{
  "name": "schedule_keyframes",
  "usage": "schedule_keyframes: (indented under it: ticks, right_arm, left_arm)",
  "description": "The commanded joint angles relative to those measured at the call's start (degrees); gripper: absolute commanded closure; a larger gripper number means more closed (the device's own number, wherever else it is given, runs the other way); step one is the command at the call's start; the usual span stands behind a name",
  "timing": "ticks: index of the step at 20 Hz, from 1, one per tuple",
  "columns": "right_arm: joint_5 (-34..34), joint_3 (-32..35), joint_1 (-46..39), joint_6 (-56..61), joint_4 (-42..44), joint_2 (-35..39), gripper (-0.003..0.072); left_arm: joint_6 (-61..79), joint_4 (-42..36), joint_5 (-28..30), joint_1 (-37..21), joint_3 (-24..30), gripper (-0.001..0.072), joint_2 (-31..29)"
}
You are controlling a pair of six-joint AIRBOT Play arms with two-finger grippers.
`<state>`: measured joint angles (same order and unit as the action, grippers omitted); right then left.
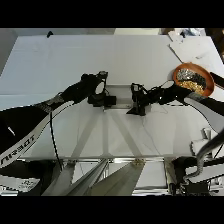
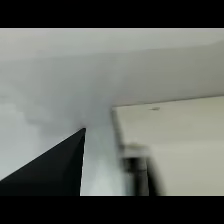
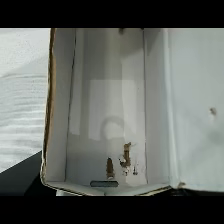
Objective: Fold the box and place the chain.
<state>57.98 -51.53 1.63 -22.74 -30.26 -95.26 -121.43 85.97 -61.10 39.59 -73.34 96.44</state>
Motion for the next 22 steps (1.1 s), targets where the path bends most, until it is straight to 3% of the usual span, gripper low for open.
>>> schedule_keyframes:
  ticks: [1,5,9,14,17,18,19,20,22]
  right_arm:
    - [0.07,-0.04,0.04,0.2,0.15,0.0,0.0179]
    - [0.09,-0.04,0.04,0.2,0.15,0.0,0.0179]
    - [0.09,-0.04,0.04,0.2,0.15,0.0,0.0179]
    - [0.09,-0.04,0.04,0.2,0.15,0.0,0.0179]
    - [0.09,-0.04,0.04,0.2,0.15,0.0,0.0179]
    - [0.07,-0.04,0.04,0.2,0.15,0.0,0.0179]
    - [0.09,-0.04,0.04,0.2,0.15,0.0,0.0179]
    - [0.09,-0.04,0.04,0.2,0.15,0.0,0.0179]
    - [0.09,-0.04,0.04,0.2,0.15,0.0,0.0179]
  left_arm:
    - [3.41,-0.35,1.29,0.02,-0.11,0.0293,-3.17]
    - [9.53,-0.72,0.33,-0.04,-0.11,0.0293,-8.74]
    - [21.38,-3.85,-5.18,-0.68,-0.11,0.0293,-15.04]
    - [61.86,-10.84,-7.91,-5.27,3.87,0.0296,-21.22]
    - [85.81,-22.36,-6.78,-10.64,9.97,0.0291,-22.38]
    - [92.17,-26.05,-5.95,-12.83,12.17,0.027,-22.16]
    - [98.38,-29.4,-4.5,-15.37,14.51,0.0151,-21.86]
    - [103.19,-32.35,-2.78,-17.9,16.26,0.0092,-21.51]
    - [110.01,-38.4,-0.37,-23.02,18.14,0.0041,-20.17]
